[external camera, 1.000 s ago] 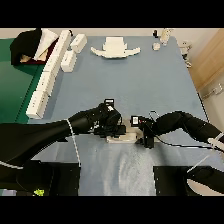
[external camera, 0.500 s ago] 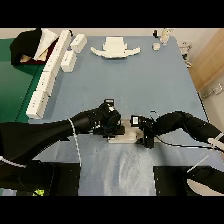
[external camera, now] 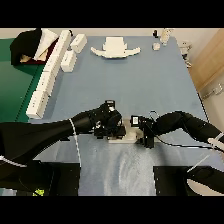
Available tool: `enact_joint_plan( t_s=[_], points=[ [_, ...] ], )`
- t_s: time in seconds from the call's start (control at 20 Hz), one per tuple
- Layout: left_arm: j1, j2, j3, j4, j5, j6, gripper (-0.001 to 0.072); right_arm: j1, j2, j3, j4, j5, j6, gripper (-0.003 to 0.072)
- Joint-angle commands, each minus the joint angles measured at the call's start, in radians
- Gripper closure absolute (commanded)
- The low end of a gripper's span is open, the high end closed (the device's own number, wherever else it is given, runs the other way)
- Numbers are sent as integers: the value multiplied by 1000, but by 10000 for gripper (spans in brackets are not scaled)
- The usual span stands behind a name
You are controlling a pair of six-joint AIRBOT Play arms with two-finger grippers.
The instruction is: Fold the box.
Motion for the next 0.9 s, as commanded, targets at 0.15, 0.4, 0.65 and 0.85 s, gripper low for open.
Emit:
enact_joint_plan(
  t_s=[0.15, 0.4, 0.65, 0.85],
  points=[
    [1, 0, 0, 8, -16, -1, 124, 1, -1, 0, 0, 0, 0, 157],
    [1, 0, 0, 8, -16, 5, 695, 1, -1, 0, 0, 0, 0, 157],
    [1, 0, 1, 4, -15, 15, 157, 1, -1, 0, 0, 0, 0, 158],
    [2, 32, 6, 0, -18, 30, 138, 1, -1, 0, 0, 0, 0, 157]
  ],
)
